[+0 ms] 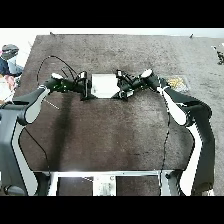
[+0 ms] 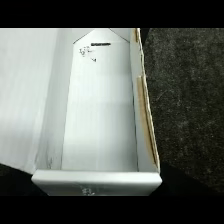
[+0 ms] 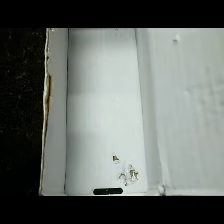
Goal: Fold the box and place the chain.
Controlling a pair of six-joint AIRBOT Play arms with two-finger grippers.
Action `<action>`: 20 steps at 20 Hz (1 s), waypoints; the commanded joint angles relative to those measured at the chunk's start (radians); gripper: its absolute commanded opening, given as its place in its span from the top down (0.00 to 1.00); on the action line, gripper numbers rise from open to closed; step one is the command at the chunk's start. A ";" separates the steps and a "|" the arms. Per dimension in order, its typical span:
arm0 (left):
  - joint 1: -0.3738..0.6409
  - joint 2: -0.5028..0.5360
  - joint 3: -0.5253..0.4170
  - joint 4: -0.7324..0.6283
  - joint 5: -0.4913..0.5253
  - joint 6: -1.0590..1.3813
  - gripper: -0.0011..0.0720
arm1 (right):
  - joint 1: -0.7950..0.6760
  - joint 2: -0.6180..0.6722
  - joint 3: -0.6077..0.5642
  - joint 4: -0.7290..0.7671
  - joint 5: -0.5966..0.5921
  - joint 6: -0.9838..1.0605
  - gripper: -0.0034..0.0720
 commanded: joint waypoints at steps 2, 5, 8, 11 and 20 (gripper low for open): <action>0.000 -0.002 0.000 0.005 -0.005 -0.017 0.26 | 0.001 0.000 0.000 0.001 0.000 0.001 0.44; 0.000 -0.010 0.000 0.004 -0.007 -0.018 0.26 | 0.001 0.000 0.000 0.001 0.000 0.001 0.44; 0.000 -0.014 0.000 -0.005 -0.024 -0.017 0.26 | 0.001 0.000 0.000 0.001 0.000 0.001 0.44; 0.000 -0.014 0.000 -0.023 -0.023 -0.017 0.23 | 0.001 0.000 0.000 0.001 0.000 0.001 0.44; 0.000 -0.014 0.000 -0.031 -0.008 -0.017 0.15 | 0.001 0.000 0.000 0.001 0.000 0.001 0.44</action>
